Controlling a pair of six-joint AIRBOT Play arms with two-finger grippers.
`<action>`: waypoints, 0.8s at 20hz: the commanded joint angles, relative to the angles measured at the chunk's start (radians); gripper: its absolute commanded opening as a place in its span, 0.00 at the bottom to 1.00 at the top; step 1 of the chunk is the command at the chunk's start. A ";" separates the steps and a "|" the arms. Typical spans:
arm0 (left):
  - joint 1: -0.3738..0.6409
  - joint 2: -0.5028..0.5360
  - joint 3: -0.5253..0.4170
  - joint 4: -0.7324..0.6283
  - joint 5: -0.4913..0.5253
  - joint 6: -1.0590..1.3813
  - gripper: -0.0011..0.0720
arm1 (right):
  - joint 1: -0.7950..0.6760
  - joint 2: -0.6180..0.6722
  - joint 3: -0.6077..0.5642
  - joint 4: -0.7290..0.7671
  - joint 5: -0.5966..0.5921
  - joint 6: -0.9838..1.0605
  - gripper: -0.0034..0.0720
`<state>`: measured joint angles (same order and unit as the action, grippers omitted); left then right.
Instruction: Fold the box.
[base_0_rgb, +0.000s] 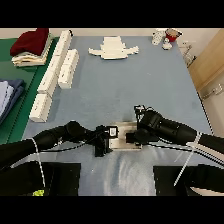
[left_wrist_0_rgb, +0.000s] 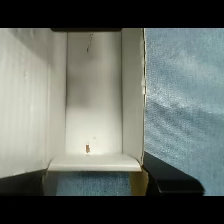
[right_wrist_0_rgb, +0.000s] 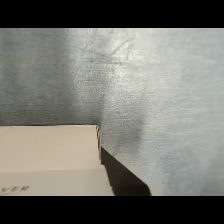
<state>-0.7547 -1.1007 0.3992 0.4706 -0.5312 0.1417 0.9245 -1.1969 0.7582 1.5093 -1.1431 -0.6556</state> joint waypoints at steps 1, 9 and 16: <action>0.000 0.001 0.000 0.000 0.000 0.000 0.62 | 0.000 0.003 0.002 0.018 -0.010 0.003 0.45; 0.000 0.001 0.000 0.000 0.000 0.000 0.62 | 0.000 0.074 0.060 0.016 -0.107 0.001 0.56; 0.000 0.001 0.000 0.000 0.000 0.000 0.62 | -0.077 0.263 0.078 -0.120 -0.261 -0.012 0.09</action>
<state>-0.7547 -1.1007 0.3992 0.4706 -0.5312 0.1417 0.8944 -0.9863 0.8322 1.4750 -1.3197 -0.6544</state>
